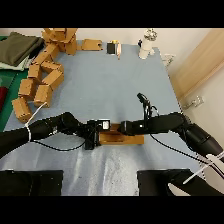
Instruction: Fold the box.
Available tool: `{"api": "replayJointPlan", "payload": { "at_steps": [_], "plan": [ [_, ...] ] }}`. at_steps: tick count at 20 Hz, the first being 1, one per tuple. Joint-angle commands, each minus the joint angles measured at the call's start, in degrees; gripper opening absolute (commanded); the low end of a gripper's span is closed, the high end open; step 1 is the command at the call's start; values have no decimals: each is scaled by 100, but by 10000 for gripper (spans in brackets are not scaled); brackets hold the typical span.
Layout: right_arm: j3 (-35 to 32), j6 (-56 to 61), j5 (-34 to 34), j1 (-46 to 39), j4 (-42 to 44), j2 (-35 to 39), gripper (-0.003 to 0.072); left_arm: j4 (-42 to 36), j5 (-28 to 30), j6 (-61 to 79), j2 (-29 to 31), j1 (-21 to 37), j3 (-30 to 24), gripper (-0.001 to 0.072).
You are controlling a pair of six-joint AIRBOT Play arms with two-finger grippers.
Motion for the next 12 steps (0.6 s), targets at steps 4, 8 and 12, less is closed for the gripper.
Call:
{"api": "replayJointPlan", "payload": {
  "at_steps": [4, 8, 12],
  "plan": [
    [4, -525, 1447, 0, 22, -1003, 5, -13, -26, 0, -13, -2, -4, 452],
    [2, -872, 1279, 2, 22, -1606, 4, -13, -20, 0, -15, -2, -4, 452],
    [2, -1248, 1241, 2, 17, -1661, 4, -13, -20, 0, -15, -2, -4, 452]
  ]
}}
